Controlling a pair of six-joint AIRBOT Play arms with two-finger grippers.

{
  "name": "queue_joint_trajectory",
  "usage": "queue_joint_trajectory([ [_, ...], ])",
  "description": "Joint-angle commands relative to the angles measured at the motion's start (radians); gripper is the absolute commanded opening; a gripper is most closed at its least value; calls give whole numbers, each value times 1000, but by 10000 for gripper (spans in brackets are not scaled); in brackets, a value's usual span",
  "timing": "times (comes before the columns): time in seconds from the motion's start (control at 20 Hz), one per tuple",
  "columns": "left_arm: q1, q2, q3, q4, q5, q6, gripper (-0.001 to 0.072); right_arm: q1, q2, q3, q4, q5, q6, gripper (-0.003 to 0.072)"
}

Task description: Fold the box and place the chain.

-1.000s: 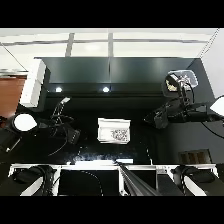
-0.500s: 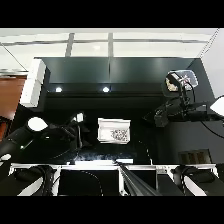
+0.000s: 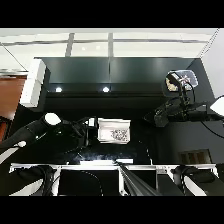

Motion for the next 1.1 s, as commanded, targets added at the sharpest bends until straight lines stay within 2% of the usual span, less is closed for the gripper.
queue_joint_trajectory([
  [0.0, -6, -33, 26, -8, 4, 15, 709, 0, 0, 0, 3, 2, 0, 392],
  [1.05, -31, -53, 48, -41, 11, 53, 702, 0, 0, 0, 4, 0, 0, 392],
])
